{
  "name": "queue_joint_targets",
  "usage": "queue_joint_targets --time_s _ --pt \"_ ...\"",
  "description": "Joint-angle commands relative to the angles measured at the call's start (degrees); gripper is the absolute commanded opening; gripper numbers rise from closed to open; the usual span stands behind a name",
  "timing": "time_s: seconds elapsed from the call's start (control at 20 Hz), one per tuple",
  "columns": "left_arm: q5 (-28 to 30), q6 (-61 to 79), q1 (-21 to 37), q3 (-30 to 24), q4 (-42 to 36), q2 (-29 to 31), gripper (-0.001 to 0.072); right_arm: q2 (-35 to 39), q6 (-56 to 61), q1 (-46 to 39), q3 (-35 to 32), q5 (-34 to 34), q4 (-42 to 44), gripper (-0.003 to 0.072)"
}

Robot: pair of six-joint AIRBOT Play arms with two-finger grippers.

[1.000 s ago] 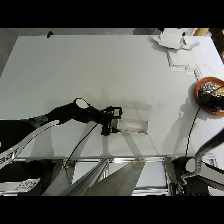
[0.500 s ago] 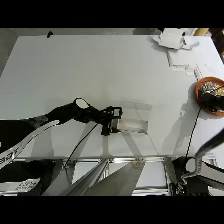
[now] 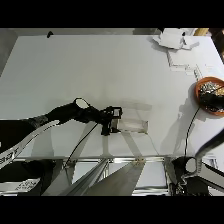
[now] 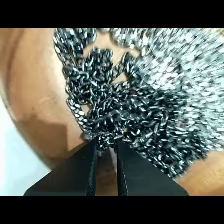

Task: Fold the box and place the chain.

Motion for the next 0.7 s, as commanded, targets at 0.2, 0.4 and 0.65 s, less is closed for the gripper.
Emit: queue_joint_targets --time_s 0.2,0.4,0.65 --pt "0.0 0.0 0.0 0.0 0.0 0.0 0.0273 13.9 -0.3 0.1 0.0 9.7 2.4 0.0010" --pt "0.0 0.0 0.0 0.0 0.0 0.0 0.0273 21.0 -2.7 4.5 0.0 17.2 6.5 0.0010" --pt "0.0 0.0 0.0 0.0 0.0 0.0 0.0273 30.0 -6.7 15.9 0.0 26.9 9.5 0.0010"
